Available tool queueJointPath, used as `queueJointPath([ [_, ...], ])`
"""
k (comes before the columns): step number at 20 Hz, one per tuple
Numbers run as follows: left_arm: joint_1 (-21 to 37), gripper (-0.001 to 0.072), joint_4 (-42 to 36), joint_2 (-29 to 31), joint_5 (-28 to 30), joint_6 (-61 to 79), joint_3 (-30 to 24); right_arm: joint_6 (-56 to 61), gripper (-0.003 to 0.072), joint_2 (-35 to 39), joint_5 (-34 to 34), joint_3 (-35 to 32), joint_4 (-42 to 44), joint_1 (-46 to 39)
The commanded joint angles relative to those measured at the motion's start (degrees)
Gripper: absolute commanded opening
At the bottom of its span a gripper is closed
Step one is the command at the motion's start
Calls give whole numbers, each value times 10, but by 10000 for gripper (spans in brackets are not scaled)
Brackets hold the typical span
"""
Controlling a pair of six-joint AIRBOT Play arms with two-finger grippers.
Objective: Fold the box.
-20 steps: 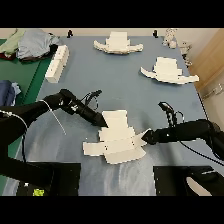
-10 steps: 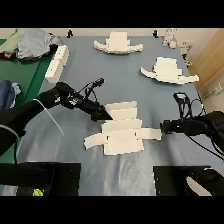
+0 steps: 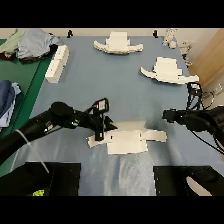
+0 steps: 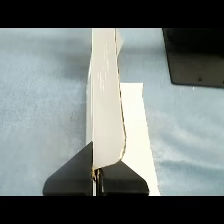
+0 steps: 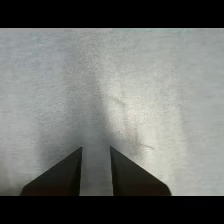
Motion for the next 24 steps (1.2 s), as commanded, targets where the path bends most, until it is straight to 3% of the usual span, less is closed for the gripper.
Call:
queueJointPath([
  [1, -47, 11, -14, 43, 84, 55, -67, 10, 263, 0, 8, 2, 10, 0],
  [5, -54, 14, -14, 42, 128, 54, -83, 10, 263, 0, 9, 2, 26, 0],
  [8, -54, 15, -14, 40, 128, 52, -84, 10, 263, 0, 9, 2, 35, 0],
  [13, -54, 15, -12, 29, 78, 48, -84, 10, 262, 0, 9, 2, 45, 0],
  [16, -54, 14, -14, 57, 72, 54, -70, 10, 262, 0, 8, 2, 49, 0],
  [20, -55, 10, -14, 98, 82, 152, -73, 10, 263, 0, 8, 2, 51, 0],
  [24, -55, 10, -60, 91, 130, 181, -110, 10, 262, 0, 9, 2, 55, 0],
])
